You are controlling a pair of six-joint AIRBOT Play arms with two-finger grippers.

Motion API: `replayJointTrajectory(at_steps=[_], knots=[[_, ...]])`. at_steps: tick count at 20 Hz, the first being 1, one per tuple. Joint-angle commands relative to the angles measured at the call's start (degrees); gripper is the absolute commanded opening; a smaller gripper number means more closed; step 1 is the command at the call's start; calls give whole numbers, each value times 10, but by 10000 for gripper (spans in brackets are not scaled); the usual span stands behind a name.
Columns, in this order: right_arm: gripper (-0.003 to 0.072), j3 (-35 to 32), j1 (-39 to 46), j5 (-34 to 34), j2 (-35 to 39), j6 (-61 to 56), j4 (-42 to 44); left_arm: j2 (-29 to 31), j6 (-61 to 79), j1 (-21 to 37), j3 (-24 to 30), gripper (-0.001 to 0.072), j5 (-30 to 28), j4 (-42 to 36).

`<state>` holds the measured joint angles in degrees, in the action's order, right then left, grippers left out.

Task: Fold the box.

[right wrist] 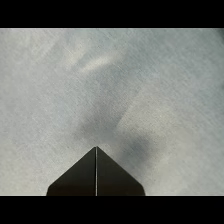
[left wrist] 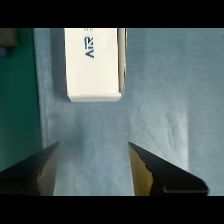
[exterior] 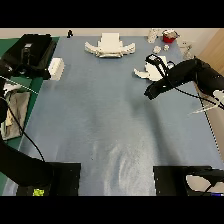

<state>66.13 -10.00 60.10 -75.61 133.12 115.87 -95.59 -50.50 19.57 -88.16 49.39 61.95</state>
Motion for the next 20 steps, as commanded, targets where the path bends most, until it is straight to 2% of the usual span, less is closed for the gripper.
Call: replayJointTrajectory(at_steps=[1,2,4,6,9,12,14,17,19,20], knots=[[4,0,0,0,0,0,0,59,-110,16,0,239,183,2],[4,0,0,0,0,0,0,70,-119,15,0,11,227,-3],[3,0,0,0,0,0,0,91,-120,2,0,9,301,-46],[3,0,0,0,0,0,0,134,-134,-27,13,7,312,-77],[3,0,0,0,0,0,0,238,-170,-103,68,7,255,-53],[3,0,0,0,0,0,0,346,-199,-200,175,8,196,-36],[3,0,0,0,0,0,0,387,-202,-264,247,10,170,-36],[4,0,0,0,0,0,0,392,-211,-344,327,12,103,-34],[4,0,0,0,0,0,0,380,-211,-373,358,13,52,-34],[4,0,0,0,0,0,0,374,-211,-380,362,13,47,-34]])
